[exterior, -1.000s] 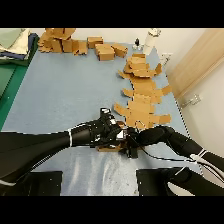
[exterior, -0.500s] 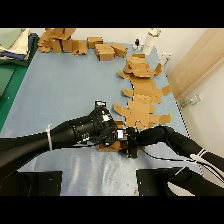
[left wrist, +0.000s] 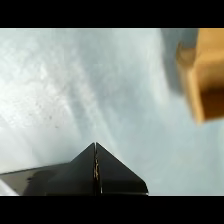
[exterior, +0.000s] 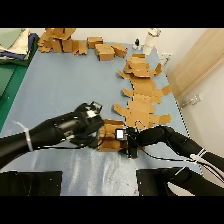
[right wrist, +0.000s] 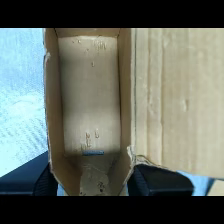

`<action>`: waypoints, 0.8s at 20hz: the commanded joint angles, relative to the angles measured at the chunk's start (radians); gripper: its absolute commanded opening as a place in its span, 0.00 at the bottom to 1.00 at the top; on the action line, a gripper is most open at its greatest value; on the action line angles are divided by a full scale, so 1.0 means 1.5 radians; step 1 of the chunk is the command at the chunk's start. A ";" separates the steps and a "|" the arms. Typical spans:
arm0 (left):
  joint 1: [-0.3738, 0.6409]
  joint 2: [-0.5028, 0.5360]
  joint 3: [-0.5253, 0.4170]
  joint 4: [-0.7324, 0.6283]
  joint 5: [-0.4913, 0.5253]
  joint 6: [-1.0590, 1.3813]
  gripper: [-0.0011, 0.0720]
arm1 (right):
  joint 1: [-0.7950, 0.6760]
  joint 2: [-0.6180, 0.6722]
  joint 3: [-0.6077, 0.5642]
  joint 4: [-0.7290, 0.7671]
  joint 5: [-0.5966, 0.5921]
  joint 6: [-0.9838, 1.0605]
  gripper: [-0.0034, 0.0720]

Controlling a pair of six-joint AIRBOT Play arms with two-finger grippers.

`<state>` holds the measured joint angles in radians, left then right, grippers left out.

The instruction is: Fold the box.

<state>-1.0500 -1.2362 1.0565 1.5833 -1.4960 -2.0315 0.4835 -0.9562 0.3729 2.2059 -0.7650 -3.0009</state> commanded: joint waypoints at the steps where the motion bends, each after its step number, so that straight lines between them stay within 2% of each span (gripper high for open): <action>1: 0.099 0.109 -0.147 -0.281 0.060 0.456 0.03 | 0.000 0.000 0.000 0.000 0.000 0.000 0.72; 3: 0.195 0.195 -0.248 -0.436 0.143 0.677 0.03 | 0.000 0.000 0.000 0.000 0.001 0.000 0.72; 5: 0.260 0.246 -0.314 -0.450 0.228 0.806 0.03 | 0.000 0.000 0.000 0.000 0.001 0.000 0.72; 7: 0.284 0.254 -0.356 -0.424 0.328 0.896 0.04 | 0.000 0.000 0.000 0.000 0.001 0.000 0.72; 8: 0.281 0.249 -0.371 -0.408 0.374 0.958 0.33 | 0.000 0.000 0.000 0.000 0.001 0.000 0.72; 9: 0.274 0.237 -0.387 -0.404 0.431 1.021 0.96 | 0.000 0.000 0.000 0.000 0.001 0.000 0.72; 11: 0.258 0.203 -0.400 -0.423 0.538 1.106 0.98 | 0.000 0.000 0.000 -0.002 0.001 0.000 0.72; 14: 0.224 0.150 -0.400 -0.511 0.672 1.191 0.98 | 0.000 0.000 0.000 -0.002 0.001 0.000 0.72; 16: 0.207 0.121 -0.399 -0.520 0.686 1.249 0.98 | 0.000 0.000 0.000 -0.002 0.001 0.000 0.72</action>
<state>-0.7094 -0.9993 0.4686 0.8715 -0.6174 -0.3439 0.4835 -0.9562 0.3729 2.2044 -0.7647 -3.0013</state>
